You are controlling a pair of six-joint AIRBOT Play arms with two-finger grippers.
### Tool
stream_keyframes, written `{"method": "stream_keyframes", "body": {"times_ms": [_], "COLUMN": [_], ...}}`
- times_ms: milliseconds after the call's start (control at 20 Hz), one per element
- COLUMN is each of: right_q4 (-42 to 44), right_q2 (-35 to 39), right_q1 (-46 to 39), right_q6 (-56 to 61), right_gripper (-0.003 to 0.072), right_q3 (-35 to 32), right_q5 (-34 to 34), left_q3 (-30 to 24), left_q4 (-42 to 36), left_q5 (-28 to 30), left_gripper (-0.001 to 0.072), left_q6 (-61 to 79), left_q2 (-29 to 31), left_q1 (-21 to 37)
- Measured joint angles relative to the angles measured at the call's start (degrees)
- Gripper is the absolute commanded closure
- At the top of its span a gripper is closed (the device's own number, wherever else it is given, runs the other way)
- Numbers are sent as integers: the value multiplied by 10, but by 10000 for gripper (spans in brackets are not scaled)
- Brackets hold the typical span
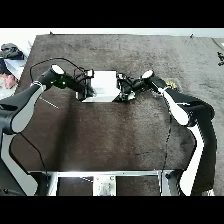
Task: Fold the box and place the chain.
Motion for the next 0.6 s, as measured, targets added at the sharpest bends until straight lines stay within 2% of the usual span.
{"method": "stream_keyframes", "body": {"times_ms": [200, 300, 350, 400, 600], "right_q4": [0, 0, 0, 0, 0], "right_q2": [0, 0, 0, 0, 0], "right_q1": [0, 0, 0, 0, 0], "right_q6": [-1, 0, 0, 0, 1], "right_gripper": [360, 360, 360, 360, 360], "right_q3": [0, 0, 0, 0, 0], "right_q5": [0, 0, 1, 2, 1], "left_q3": [0, 0, 0, 0, 0], "left_q4": [-23, -32, -34, -35, -37], "left_q5": [-6, -8, -8, -8, -8], "left_gripper": [491, 221, 172, 150, 151], "left_q6": [16, 21, 23, 24, 24], "left_q2": [-11, -14, -14, -15, -16], "left_q1": [0, 0, 0, 0, 0]}}
